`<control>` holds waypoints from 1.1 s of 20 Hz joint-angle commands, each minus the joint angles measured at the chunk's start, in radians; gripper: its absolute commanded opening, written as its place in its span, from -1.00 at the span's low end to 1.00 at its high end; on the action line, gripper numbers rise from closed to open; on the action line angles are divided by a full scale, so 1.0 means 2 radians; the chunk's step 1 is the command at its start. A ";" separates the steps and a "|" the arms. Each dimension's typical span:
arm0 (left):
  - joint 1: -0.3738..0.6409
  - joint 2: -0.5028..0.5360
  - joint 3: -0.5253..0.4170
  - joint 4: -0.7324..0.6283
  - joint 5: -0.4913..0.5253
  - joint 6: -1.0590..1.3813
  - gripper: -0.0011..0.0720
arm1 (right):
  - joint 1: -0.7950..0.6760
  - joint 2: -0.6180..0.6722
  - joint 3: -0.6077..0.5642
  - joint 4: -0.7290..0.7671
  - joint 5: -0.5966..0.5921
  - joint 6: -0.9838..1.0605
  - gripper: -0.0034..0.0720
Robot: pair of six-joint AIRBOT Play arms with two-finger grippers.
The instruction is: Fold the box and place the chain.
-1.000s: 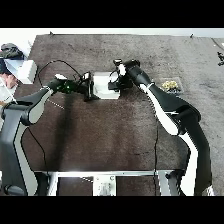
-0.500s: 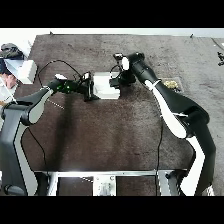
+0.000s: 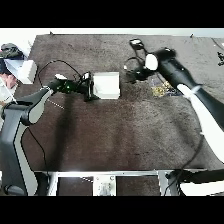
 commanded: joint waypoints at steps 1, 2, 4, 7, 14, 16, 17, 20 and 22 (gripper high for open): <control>0.000 0.000 0.000 0.000 0.000 0.000 -0.02 | -0.068 0.068 -0.097 -0.010 -0.067 -0.002 -0.06; 0.000 0.000 0.000 0.000 0.000 0.000 -0.03 | -0.095 0.073 -0.109 -0.006 -0.073 -0.002 -0.06; 0.000 0.000 0.000 0.000 0.000 0.000 -0.03 | -0.143 0.065 -0.111 0.005 -0.074 -0.015 -0.06; 0.000 0.000 0.000 0.000 0.000 0.000 -0.03 | -0.193 0.027 -0.098 0.064 -0.069 -0.079 -0.06; 0.000 0.000 0.000 0.000 0.000 0.000 -0.03 | -0.210 -0.086 -0.009 0.082 -0.005 -0.122 -0.25; 0.000 0.000 0.000 0.000 0.000 0.000 -0.03 | -0.210 -0.095 -0.006 0.082 0.003 -0.122 -0.25; 0.000 0.000 0.000 0.000 0.000 0.000 -0.03 | -0.210 -0.098 -0.006 0.082 0.007 -0.122 -0.25; 0.000 0.000 0.000 0.000 0.000 0.000 -0.03 | -0.210 -0.108 -0.006 0.084 0.016 -0.128 -0.25; 0.000 0.000 0.000 0.000 0.000 0.000 -0.03 | -0.210 -0.115 -0.006 0.088 0.023 -0.128 -0.25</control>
